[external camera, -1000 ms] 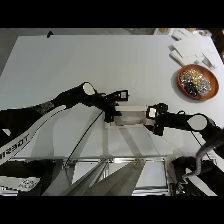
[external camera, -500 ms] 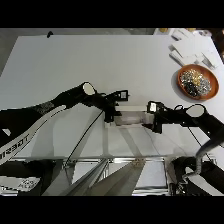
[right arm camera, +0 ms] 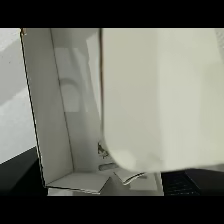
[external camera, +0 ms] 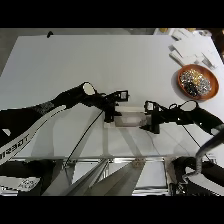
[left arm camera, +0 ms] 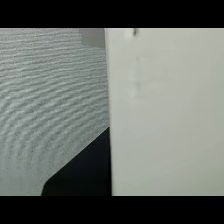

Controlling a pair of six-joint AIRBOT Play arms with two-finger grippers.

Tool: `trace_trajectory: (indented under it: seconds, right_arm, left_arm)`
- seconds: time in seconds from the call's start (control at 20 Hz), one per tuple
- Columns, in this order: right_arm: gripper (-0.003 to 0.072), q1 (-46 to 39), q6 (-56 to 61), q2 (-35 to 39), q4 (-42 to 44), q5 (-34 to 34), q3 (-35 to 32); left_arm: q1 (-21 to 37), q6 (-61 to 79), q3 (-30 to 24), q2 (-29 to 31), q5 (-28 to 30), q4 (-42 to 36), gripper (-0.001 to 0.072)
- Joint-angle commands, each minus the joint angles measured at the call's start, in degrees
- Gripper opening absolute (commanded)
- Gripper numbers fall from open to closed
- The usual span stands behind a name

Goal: Fold the box and place the chain.

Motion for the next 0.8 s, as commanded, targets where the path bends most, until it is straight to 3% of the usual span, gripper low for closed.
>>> trace_trajectory:
  seconds: [0.0, 0.2, 0.25, 0.35, 0.45, 0.75]
  right_arm:
    - [0.0651, 0.0, -2.2, -1.4, 0.5, 0.3, 0.1]
    - [0.0618, 0.0, -2.7, -3.5, 0.9, -0.3, 0.1]
    - [0.0535, 0.0, -3.8, -3.8, 1.0, -0.2, 0.1]
    - [0.049, 0.0, -6.2, -3.9, 1.7, 0.0, 0.1]
    - [0.0396, 0.0, -6.7, -3.9, 2.0, 0.1, 0.1]
    - [0.0395, 0.0, -6.7, -3.9, 1.0, 0.1, 0.1]
  left_arm:
    - [0.0, 0.0, 0.0, 0.0, 0.1, 0.0, 0.0009]
    - [0.0, 0.0, 0.0, 0.0, 0.1, 0.0, 0.0009]
    - [0.0, 0.0, 0.0, 0.0, 0.0, 0.0, 0.0009]
    - [0.0, 0.0, 0.0, 0.0, 0.1, 0.0, 0.0009]
    - [0.0, 0.0, 0.0, 0.0, 0.0, 0.0, 0.0009]
    - [0.0, 0.0, 0.0, 0.0, 0.0, 0.0, 0.0009]
